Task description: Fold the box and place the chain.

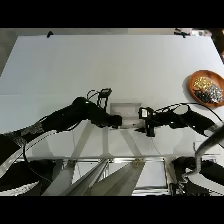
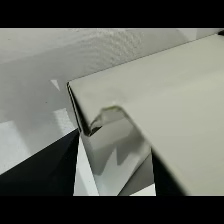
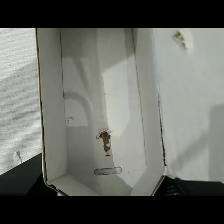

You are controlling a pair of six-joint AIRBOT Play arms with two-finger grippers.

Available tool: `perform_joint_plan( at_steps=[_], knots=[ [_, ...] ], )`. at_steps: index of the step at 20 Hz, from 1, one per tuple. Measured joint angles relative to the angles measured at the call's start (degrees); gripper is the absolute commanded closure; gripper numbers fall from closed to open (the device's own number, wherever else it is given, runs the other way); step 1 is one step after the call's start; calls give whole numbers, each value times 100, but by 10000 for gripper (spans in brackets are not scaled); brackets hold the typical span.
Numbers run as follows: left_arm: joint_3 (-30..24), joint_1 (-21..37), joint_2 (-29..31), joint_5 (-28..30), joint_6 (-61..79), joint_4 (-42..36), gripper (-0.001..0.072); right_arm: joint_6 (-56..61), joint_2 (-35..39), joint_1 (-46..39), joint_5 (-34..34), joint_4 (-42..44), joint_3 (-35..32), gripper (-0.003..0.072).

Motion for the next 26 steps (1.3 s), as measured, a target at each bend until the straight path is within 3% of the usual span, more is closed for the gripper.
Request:
perform_joint_plan(
  at_steps=[1,4,7,16,21,26],
  knots=[
    [52,-35,-44,37,-50,76,303,0,-2,0,0,0,0,273],
    [201,-87,-157,142,-282,271,313,0,-2,0,0,0,0,273],
    [267,-109,-229,186,-629,387,439,0,0,0,2,-2,0,273],
    [339,-146,-354,216,-1139,643,438,0,0,-2,0,-2,0,273],
    [767,-188,-640,907,-992,986,425,-2,0,0,-4,0,0,273],
    [1019,-221,-822,1099,-949,1040,425,-2,0,0,-2,0,0,273]
  ],
)
